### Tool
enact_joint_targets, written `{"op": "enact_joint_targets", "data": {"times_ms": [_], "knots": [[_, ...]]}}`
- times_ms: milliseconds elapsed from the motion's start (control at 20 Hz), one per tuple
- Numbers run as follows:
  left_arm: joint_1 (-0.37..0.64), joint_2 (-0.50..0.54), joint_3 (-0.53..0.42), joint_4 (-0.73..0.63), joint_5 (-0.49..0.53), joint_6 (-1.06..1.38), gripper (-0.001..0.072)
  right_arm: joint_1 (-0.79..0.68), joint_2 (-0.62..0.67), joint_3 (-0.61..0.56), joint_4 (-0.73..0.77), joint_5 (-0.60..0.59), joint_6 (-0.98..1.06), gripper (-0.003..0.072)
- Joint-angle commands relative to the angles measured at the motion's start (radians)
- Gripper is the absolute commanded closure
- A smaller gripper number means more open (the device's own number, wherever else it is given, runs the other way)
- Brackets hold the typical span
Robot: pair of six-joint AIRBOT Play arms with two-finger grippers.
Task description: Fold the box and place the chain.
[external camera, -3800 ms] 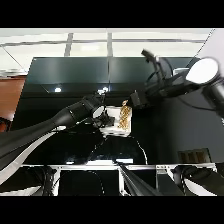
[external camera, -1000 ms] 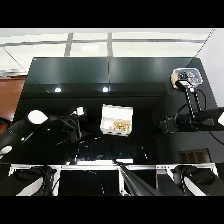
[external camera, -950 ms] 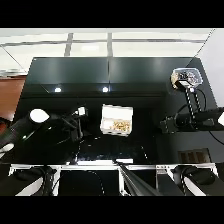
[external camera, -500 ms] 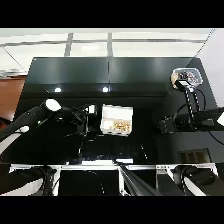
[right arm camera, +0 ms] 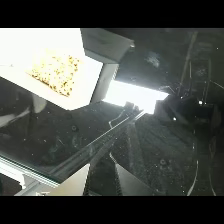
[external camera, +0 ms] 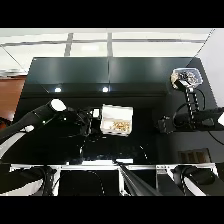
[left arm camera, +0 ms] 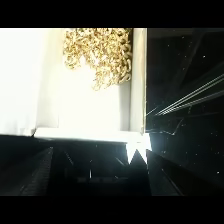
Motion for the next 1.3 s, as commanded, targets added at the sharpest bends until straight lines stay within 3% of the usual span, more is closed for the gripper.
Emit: {"op": "enact_joint_targets", "data": {"times_ms": [0,500,750,1250], "knots": [[-0.015,-0.001,0.001,-0.004,0.002,0.002,0.0008,0.000,0.001,-0.001,0.003,-0.006,-0.002,0.0486],[-0.024,-0.001,0.002,-0.006,0.035,-0.001,0.0008,0.000,0.001,-0.001,0.003,-0.028,-0.002,0.0486],[-0.030,-0.016,0.002,-0.110,0.054,0.003,0.0008,0.001,0.001,-0.001,0.003,-0.037,-0.001,0.0486],[-0.059,-0.016,0.001,-0.056,0.018,0.003,0.0009,0.000,0.001,-0.001,0.003,-0.058,-0.002,0.0486]]}}
